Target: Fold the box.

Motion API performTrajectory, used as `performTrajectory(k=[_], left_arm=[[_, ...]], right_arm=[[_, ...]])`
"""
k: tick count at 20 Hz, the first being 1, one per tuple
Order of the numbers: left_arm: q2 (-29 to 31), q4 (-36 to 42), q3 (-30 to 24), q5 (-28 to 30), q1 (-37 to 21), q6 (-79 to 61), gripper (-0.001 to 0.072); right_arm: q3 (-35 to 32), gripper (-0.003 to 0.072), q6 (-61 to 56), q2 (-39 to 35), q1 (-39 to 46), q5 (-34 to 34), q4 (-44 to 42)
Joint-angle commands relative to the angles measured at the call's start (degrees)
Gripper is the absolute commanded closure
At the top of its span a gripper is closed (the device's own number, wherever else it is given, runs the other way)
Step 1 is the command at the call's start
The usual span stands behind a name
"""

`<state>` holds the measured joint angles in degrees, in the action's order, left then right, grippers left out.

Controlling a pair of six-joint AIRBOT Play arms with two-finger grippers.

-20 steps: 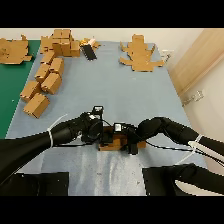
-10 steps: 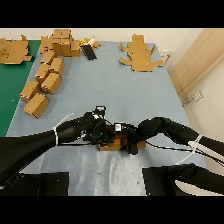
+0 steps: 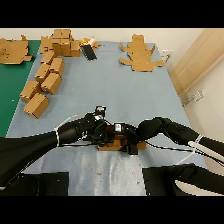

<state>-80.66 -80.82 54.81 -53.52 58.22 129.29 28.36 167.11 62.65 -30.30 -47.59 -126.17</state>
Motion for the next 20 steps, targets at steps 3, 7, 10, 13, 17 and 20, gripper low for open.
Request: performTrajectory(k=[3,7,10,13,17,20], left_arm=[[0.0,0.3,0.0,-0.1,-0.1,1.1,0.0171],[0.1,0.0,0.9,-1.3,-0.1,1.1,0.0171],[0.1,-0.2,1.4,-3.1,-0.1,1.0,0.0171],[0.1,-0.2,2.0,-5.0,-0.1,0.6,0.0172],[0.1,-0.2,3.8,-5.0,-0.1,0.1,0.0180],[0.1,-0.2,4.0,-5.4,-0.1,0.2,0.0180]], right_arm=[[0.1,0.0250,-0.2,0.0,0.0,0.1,-0.1],[0.1,0.0249,-0.2,0.0,0.0,0.1,-0.1],[0.1,0.0249,-0.2,0.0,0.0,0.1,-0.1],[0.1,0.0250,-0.2,0.0,0.0,0.1,-0.1],[0.1,0.0249,-0.2,0.2,0.0,0.1,-0.1],[0.1,0.0249,-0.2,0.2,0.0,0.1,-0.1]])
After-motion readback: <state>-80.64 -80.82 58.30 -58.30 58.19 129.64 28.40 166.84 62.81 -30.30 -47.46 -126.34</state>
